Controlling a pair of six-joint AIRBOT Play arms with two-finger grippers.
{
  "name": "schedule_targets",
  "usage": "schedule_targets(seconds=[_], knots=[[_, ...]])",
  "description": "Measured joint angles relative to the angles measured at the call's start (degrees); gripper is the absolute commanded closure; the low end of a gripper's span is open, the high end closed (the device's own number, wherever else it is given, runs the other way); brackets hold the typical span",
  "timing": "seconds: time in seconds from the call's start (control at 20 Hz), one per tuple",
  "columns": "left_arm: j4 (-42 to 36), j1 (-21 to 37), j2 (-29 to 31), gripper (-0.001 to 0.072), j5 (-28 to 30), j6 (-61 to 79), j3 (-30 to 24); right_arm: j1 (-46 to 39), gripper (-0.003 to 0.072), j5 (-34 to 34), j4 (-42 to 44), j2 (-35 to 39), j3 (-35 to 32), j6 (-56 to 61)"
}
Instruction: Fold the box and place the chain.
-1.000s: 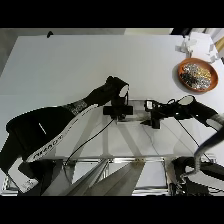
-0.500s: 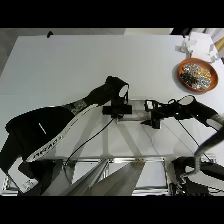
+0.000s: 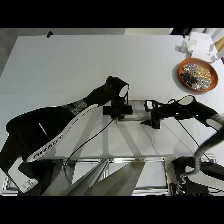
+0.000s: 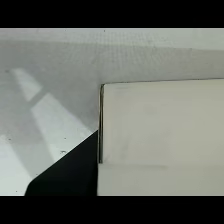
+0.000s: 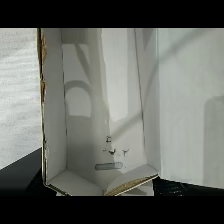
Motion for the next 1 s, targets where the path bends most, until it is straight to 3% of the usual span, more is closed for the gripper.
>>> schedule_targets(seconds=[0.3, 0.4, 0.75, 0.9, 0.95, 1.0], knots=[[1.1, 0.1, 0.7, 0.0539, -0.7, 0.1, 0.0, 0.0, 0.0276, 0.1, 0.0, 0.0, 0.0, 0.0], [1.8, 0.0, 0.7, 0.0385, -1.1, 0.2, 0.0, 0.0, 0.0276, 0.1, 0.0, 0.0, 0.0, 0.0], [4.6, -0.9, 0.7, 0.0401, -1.1, 0.2, 0.0, 0.0, 0.0276, 0.1, 0.0, 0.0, 0.0, 0.0], [4.7, -1.4, 0.0, 0.0647, -0.6, -0.7, 0.0, 0.0, 0.0276, 0.0, 0.0, 0.0, 0.0, 0.0], [4.7, -1.6, -0.2, 0.0706, -0.3, -0.9, 0.0, 0.0, 0.0276, 0.0, 0.0, 0.0, 0.0, 0.0], [4.7, -1.7, -0.3, 0.0705, -0.3, -1.4, 0.1, 0.0, 0.0276, 0.1, 0.0, 0.0, 0.0, 0.1]])
